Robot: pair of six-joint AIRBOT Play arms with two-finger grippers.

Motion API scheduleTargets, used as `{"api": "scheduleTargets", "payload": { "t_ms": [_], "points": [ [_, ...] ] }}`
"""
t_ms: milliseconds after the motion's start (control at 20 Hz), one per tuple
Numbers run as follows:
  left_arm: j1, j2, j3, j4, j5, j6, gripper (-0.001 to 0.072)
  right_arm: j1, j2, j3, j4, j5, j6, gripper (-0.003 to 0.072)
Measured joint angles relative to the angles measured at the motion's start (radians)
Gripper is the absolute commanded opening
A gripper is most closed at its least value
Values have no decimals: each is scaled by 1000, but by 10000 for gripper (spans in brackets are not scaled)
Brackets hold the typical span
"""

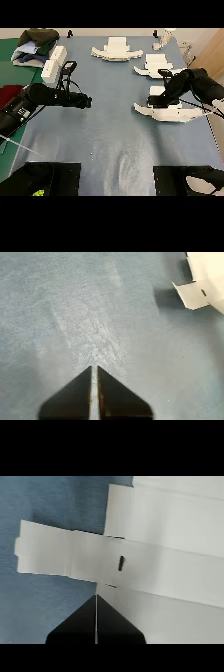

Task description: Fold the box.

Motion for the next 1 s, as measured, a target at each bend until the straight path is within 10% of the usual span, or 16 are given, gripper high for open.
{"api": "scheduleTargets", "payload": {
  "t_ms": [100, 700, 1000],
  "points": [
    [0, -12, 1, -8, 6, -18, 473, -11, -9, 12, 25, 18, 9, 330],
    [6, -98, 87, -19, -175, -103, 472, -414, -46, 211, -390, -196, 30, 330],
    [79, -199, 99, -77, -293, -123, 472, -792, -164, 235, -90, -224, -233, 330]
  ]
}}
